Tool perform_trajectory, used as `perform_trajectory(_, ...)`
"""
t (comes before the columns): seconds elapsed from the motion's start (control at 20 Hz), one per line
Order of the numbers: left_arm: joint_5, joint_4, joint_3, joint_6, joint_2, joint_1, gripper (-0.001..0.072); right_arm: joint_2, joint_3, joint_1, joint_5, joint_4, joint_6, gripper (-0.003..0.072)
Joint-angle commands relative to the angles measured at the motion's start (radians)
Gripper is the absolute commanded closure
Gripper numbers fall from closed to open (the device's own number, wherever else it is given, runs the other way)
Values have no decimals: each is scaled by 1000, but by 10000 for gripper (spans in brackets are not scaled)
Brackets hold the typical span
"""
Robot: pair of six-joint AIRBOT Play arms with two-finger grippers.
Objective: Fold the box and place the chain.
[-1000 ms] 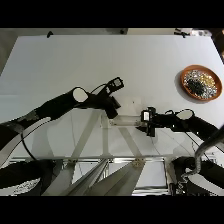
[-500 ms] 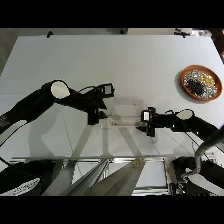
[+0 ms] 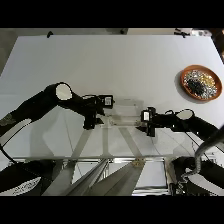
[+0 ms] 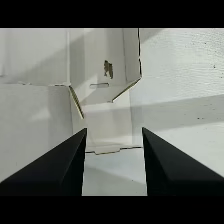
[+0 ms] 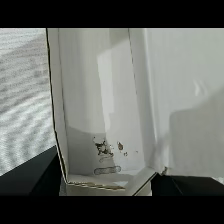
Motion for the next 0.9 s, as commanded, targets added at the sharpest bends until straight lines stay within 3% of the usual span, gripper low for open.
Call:
perform_trajectory(0.0,127,-98,-72,182,-14,5,311,1,0,0,0,0,0,346)
perform_trajectory(0.2,180,-122,-88,217,-57,5,314,1,0,0,0,0,0,346)
perform_trajectory(0.35,182,-122,-88,217,-82,5,373,1,0,0,0,0,0,346)
perform_trajectory(0.85,205,-148,-88,248,-90,-15,393,1,0,0,0,0,0,346)
